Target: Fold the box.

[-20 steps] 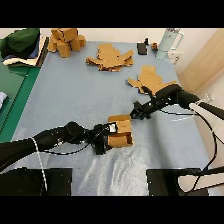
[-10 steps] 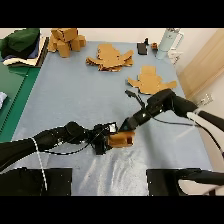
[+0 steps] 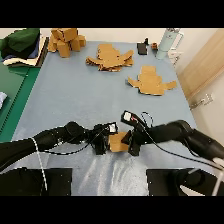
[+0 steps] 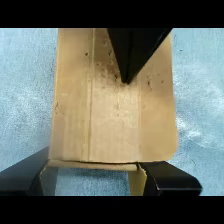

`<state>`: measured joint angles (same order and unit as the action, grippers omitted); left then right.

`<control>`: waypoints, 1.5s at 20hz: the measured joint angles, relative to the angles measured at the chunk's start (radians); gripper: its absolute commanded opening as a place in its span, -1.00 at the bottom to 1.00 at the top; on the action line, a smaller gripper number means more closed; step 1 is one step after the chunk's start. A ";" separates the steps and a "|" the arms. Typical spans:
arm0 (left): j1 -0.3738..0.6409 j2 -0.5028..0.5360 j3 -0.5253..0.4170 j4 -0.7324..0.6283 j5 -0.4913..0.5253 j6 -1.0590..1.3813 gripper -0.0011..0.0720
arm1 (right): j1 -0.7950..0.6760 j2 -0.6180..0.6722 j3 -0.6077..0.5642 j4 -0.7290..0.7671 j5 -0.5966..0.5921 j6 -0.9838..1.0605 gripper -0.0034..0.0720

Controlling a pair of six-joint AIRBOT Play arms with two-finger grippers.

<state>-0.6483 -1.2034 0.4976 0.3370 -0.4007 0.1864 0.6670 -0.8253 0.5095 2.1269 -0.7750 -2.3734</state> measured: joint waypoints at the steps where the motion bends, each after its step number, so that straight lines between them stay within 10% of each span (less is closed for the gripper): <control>1: 0.000 0.000 0.000 0.000 0.000 0.000 0.41 | 0.034 0.050 -0.028 -0.050 0.054 -0.001 -0.79; 3: 0.000 0.000 0.000 0.000 0.000 0.000 0.41 | 0.100 0.132 -0.081 -0.156 0.139 -0.003 -0.06; 8: 0.000 0.000 0.000 0.000 0.000 0.000 0.42 | 0.204 0.199 -0.149 -0.338 0.238 -0.042 0.40; 25: 0.000 0.000 0.000 0.000 0.000 0.000 0.42 | 0.280 0.088 -0.166 -0.397 0.357 -0.185 0.41; 30: 0.000 0.000 0.000 0.000 0.000 0.000 0.41 | 0.282 0.062 -0.166 -0.407 0.392 -0.186 -0.15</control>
<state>-0.6483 -1.2034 0.4976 0.3374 -0.4007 0.1867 0.9485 -0.7631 0.3439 1.7195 -0.3832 -2.5595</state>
